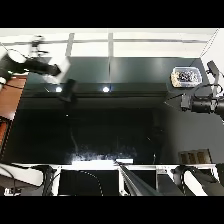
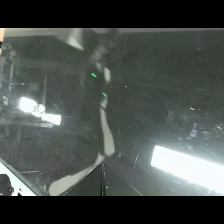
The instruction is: Fold the box and place the chain.
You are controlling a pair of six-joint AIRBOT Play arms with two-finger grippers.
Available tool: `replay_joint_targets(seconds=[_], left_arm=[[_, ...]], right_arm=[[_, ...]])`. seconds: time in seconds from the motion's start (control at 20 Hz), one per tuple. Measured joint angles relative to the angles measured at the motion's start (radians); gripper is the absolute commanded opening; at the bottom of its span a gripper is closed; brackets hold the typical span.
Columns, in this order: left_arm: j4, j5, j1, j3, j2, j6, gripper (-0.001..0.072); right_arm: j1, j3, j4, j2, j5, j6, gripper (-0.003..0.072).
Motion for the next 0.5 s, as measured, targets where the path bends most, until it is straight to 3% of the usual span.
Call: replay_joint_targets(seconds=[0.15,0.3,0.45,0.5], left_arm=[[0.072,-0.050,0.129,0.226,-0.158,-0.108,0.0290],[0.108,-0.084,0.174,0.397,-0.296,-0.150,0.0291],[0.159,-0.097,0.172,0.479,-0.385,-0.151,0.0293],[0.182,-0.105,0.166,0.492,-0.405,-0.150,0.0326]], right_arm=[[0.000,0.000,0.022,0.000,0.004,0.004,0.0015],[0.000,0.000,0.041,0.000,-0.003,0.005,0.0016],[0.000,0.000,0.051,0.000,-0.022,0.007,0.0015],[0.000,0.000,0.053,0.000,-0.027,0.007,0.0015]])
